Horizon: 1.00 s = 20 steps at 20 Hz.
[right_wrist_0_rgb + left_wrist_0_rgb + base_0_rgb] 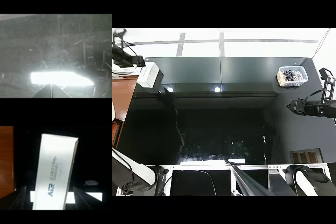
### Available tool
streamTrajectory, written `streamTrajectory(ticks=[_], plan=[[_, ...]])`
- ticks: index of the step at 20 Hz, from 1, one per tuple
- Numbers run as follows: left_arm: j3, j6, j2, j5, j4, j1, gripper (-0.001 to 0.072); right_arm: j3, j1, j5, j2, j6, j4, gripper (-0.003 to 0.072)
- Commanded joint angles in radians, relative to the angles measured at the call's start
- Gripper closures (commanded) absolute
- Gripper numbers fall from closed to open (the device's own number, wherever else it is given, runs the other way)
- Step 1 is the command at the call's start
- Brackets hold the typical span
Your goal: Fold the box and place the chain.
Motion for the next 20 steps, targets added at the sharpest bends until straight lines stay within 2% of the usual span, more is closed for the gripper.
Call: streamTrajectory(ticks=[1,3,4,5,6,7,8,12,13,15,17,20], plan=[[-0.006,-0.058,0.164,-0.092,-0.027,-0.014,0.0002,-0.001,0.0,-0.004,0.0,0.0,0.004,0.067],[-0.096,-0.057,0.274,-0.18,-0.182,-0.016,0.0002,-0.016,0.0,-0.017,0.0,-0.001,0.021,0.067],[-0.148,-0.053,0.314,-0.242,-0.278,-0.016,0.0029,-0.029,0.002,-0.026,0.0,-0.001,0.032,0.067],[-0.204,-0.054,0.347,-0.322,-0.354,-0.02,0.0207,-0.044,0.009,-0.041,0.0,-0.001,0.034,0.067],[-0.262,-0.1,0.379,-0.38,-0.357,-0.029,0.055,-0.056,0.019,-0.06,0.0,-0.002,0.033,0.067],[-0.34,-0.17,0.427,-0.4,-0.328,-0.036,0.068,-0.062,0.035,-0.076,0.0,-0.013,0.033,0.067],[-0.424,-0.19,0.49,-0.366,-0.325,-0.043,0.068,-0.063,0.053,-0.078,0.0,-0.032,0.033,0.067],[-0.913,-0.119,0.89,0.023,-0.375,-0.092,0.0681,-0.063,0.14,-0.121,0.0,-0.076,0.029,0.067],[-1.054,-0.024,0.993,0.092,-0.375,-0.121,0.0679,-0.063,0.156,-0.145,0.0,-0.076,0.018,0.067],[-1.274,0.077,1.154,0.175,-0.375,-0.158,0.0679,-0.064,0.183,-0.191,0.0,-0.106,-0.064,0.067],[-1.402,0.079,1.268,0.239,-0.377,-0.157,0.0679,-0.064,0.188,-0.203,0.0,-0.106,-0.138,0.067],[-1.472,0.086,1.371,0.27,-0.357,-0.153,0.0679,-0.064,0.188,-0.198,0.0,-0.106,-0.14,0.067]])
